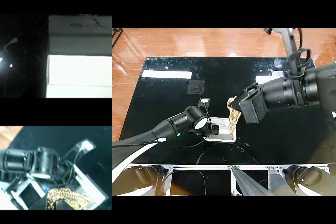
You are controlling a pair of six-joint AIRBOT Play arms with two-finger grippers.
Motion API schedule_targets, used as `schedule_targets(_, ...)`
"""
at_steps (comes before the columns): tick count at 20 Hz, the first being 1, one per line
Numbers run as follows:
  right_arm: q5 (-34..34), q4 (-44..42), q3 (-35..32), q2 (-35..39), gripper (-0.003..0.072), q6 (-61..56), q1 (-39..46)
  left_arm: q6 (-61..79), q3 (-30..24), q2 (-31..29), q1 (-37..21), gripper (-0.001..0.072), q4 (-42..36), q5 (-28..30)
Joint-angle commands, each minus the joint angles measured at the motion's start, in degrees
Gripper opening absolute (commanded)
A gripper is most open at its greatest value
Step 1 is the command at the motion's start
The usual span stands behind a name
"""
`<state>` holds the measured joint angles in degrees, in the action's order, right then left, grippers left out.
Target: Fold the box and place the chain.
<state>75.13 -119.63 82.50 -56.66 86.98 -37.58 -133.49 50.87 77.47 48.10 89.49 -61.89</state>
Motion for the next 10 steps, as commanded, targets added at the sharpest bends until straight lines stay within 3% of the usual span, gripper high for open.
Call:
schedule_targets(1,-0.2,-1.8,-2.8,0.0,0.0014,0.7,-0.1,0.0,0.0,0.0,0.0,0.0023,0.0,0.2)
schedule_targets(6,-12.5,-5.6,-14.5,-0.4,0.0007,0.9,-1.2,0.0,0.0,0.0,0.0,0.0022,0.0,0.2)
schedule_targets(10,-14.6,-5.1,-18.7,-2.7,0.0008,0.9,-4.7,0.0,0.0,0.0,0.0,0.0022,0.0,0.3)
